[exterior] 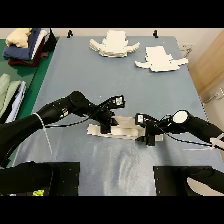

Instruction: Fold the box.

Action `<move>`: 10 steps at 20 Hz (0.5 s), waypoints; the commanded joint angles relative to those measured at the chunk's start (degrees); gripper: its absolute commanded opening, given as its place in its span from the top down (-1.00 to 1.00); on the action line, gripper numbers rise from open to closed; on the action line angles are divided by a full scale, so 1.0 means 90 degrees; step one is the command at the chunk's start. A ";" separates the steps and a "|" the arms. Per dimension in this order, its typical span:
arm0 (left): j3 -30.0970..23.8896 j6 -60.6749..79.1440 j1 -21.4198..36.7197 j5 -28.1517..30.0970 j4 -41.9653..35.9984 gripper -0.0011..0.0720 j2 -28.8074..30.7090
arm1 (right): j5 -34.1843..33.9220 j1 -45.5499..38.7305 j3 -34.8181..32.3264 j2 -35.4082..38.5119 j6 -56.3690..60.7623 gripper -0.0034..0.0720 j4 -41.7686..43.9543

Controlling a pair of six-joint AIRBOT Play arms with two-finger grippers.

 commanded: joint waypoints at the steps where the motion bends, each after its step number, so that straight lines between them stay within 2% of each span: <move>1: 0.0007 0.0000 -0.0002 0.0000 0.0000 0.93 -0.0002 | 0.0015 -0.0005 -0.0005 -0.0005 0.0000 -0.36 -0.0151; 10: 0.0007 0.0002 -0.0002 0.0002 0.0002 0.93 -0.0002 | 0.0022 -0.0005 -0.0117 -0.0005 0.0170 -0.37 0.0056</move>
